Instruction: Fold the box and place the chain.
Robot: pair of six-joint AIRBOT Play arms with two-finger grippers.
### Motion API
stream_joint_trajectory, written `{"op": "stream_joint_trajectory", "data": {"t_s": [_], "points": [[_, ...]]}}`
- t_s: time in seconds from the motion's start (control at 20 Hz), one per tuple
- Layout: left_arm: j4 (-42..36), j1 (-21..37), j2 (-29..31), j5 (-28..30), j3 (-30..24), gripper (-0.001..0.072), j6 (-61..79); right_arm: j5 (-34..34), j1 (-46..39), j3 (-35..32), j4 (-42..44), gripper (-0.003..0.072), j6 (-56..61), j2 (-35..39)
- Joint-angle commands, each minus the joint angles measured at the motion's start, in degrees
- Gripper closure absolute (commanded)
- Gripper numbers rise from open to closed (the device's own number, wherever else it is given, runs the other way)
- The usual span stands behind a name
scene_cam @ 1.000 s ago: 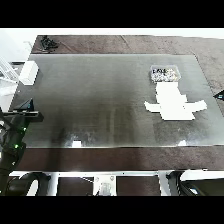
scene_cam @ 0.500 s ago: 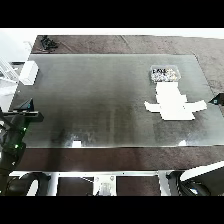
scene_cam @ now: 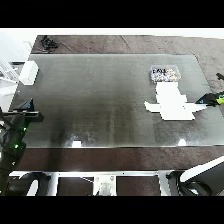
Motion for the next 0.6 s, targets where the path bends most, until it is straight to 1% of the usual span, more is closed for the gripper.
{"op": "stream_joint_trajectory", "data": {"t_s": [0.0, 0.05, 0.2, 0.3, 0.35, 0.4, 0.45, 0.55], "points": [[0.00, 0.07, 0.04, 0.02, -0.02, 0.0688, 0.02, 2.49, 1.22, -0.09, 0.46, 0.0291, 0.11, -1.20], [0.00, 0.07, 0.04, 0.02, -0.02, 0.0689, 0.02, 3.26, 1.25, -0.09, 0.66, 0.0324, 0.04, -1.18], [0.00, 0.07, 0.04, 0.02, -0.02, 0.0688, 0.02, 5.25, 1.22, -0.09, 0.63, 0.0389, -0.07, -1.20], [0.00, 0.07, 0.04, 0.02, -0.02, 0.0689, 0.02, 5.90, 1.22, -0.09, 0.68, 0.0419, -0.07, -1.18], [0.00, 0.07, 0.04, 0.02, -0.02, 0.0689, 0.02, 5.92, 1.25, -0.09, 1.14, 0.0490, -0.11, -1.20], [0.00, 0.07, 0.04, 0.02, -0.02, 0.0689, 0.02, 6.05, 1.22, -0.09, 2.49, 0.0617, -0.61, -1.18], [0.00, 0.07, 0.04, 0.02, -0.02, 0.0689, 0.02, 6.80, 1.20, -0.09, 4.85, 0.0675, -0.94, -1.18], [0.00, 0.07, 0.04, 0.04, -0.02, 0.0688, 0.02, 10.40, 1.27, -0.33, 9.75, 0.0679, -0.94, -0.87]]}}
